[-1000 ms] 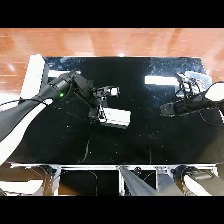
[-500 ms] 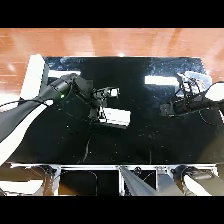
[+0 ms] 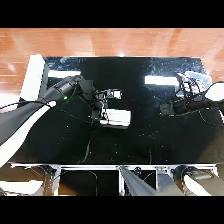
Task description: Fold the box and place the chain.
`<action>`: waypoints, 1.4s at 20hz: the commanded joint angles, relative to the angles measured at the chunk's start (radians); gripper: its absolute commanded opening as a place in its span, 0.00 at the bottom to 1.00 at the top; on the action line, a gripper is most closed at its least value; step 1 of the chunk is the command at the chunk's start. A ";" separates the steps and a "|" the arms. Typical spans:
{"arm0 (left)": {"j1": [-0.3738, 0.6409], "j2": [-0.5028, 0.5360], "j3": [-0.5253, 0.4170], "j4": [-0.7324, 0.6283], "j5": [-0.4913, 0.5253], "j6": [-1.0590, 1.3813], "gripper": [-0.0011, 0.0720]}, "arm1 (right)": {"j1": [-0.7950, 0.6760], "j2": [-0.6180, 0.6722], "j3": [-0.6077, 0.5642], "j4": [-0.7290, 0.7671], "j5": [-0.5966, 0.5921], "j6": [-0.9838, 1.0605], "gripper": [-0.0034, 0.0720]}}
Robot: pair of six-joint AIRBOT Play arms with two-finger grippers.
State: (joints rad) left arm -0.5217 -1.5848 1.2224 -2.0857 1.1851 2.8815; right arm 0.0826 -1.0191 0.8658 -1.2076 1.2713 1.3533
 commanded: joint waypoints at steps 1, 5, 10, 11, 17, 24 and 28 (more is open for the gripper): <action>-0.001 0.024 0.013 0.043 0.044 -0.119 0.05 | 0.000 0.001 -0.001 0.000 -0.009 -0.004 0.11; 0.047 0.124 0.029 0.066 0.089 -0.264 0.04 | 0.000 0.001 -0.001 0.000 -0.008 -0.015 0.11; 0.214 0.287 0.014 0.080 0.208 -0.456 0.04 | 0.001 0.001 -0.001 0.003 -0.008 -0.021 0.11; 0.269 0.333 -0.017 0.084 0.207 -0.488 0.04 | 0.003 0.001 -0.001 0.003 -0.009 -0.023 0.11; 0.787 0.681 -0.421 0.050 0.079 -0.578 0.04 | 0.058 0.001 -0.001 0.003 -0.074 -0.060 0.11; 1.215 0.784 -0.531 0.143 -0.072 -0.575 0.05 | 0.106 0.001 -0.001 0.005 -0.103 -0.093 0.11; 1.353 0.755 -0.531 0.170 -0.127 -0.514 0.05 | 0.106 0.001 -0.001 0.003 -0.117 -0.093 0.11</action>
State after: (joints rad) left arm 0.7242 -0.8196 0.6998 -1.9434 1.1015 2.3264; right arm 0.1856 -1.0191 0.8654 -1.2045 1.1648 1.2633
